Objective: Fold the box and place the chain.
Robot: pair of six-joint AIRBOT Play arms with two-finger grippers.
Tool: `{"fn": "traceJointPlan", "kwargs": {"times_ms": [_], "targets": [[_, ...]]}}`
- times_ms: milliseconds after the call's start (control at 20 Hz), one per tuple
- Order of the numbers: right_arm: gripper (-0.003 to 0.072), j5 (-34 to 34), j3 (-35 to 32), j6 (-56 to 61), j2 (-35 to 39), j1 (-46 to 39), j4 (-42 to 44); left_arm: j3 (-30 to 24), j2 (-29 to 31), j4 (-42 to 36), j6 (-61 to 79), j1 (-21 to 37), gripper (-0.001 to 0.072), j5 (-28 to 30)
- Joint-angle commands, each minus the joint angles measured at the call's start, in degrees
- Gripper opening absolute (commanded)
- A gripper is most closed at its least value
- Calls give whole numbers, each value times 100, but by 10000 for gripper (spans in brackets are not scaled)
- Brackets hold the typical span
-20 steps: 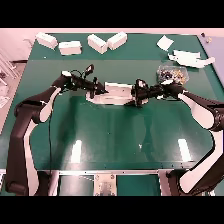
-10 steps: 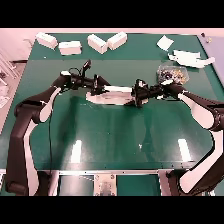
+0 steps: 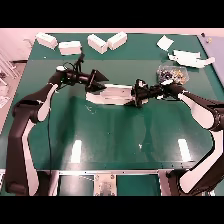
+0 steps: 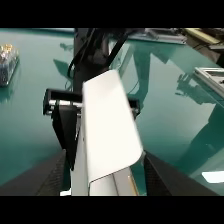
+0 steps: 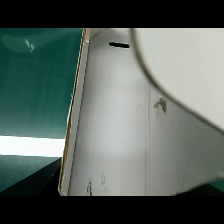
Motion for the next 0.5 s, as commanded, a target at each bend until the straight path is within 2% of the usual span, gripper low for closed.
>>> {"fn": "traceJointPlan", "kwargs": {"times_ms": [0,50,100,200,250,350,450], "targets": [[581,2,-2,0,0,4,4,251,162,-59,-107,225,327,-579],[581,2,-2,0,0,4,4,251,280,-61,-107,291,148,-732],[581,2,-2,0,0,4,2,251,415,-63,-83,356,20,-925],[581,2,-2,0,0,4,4,249,726,-52,-153,426,17,-1054],[581,2,-2,0,0,4,4,249,911,-7,-269,426,15,-940],[581,2,-2,0,0,4,2,214,1307,216,-531,413,13,-575],[581,2,-2,0,0,4,4,-111,1840,479,-695,413,12,-63]]}}
